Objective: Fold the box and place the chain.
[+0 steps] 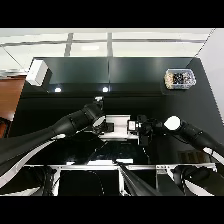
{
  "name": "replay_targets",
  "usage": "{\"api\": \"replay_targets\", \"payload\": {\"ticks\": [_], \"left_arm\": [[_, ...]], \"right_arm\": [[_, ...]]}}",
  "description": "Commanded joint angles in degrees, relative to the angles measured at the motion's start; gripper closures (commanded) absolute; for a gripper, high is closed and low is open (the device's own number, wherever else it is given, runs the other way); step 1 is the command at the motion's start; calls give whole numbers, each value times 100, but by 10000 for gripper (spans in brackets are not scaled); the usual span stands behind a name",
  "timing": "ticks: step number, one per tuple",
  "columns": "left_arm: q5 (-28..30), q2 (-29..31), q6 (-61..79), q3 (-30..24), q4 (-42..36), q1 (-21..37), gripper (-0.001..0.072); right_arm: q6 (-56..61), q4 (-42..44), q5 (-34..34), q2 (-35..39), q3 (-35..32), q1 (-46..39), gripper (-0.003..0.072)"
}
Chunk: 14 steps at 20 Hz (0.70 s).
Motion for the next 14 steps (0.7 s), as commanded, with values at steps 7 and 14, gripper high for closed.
{"api": "replay_targets", "payload": {"ticks": [7, 14], "left_arm": [[28, 0, -4, 4, 2, 0, 685], [33, -2, -4, 4, 4, 0, 685]], "right_arm": [[33, 1187, -278, -227, -2, 352, 667], [341, 1220, -428, -225, -4, 350, 544]]}}
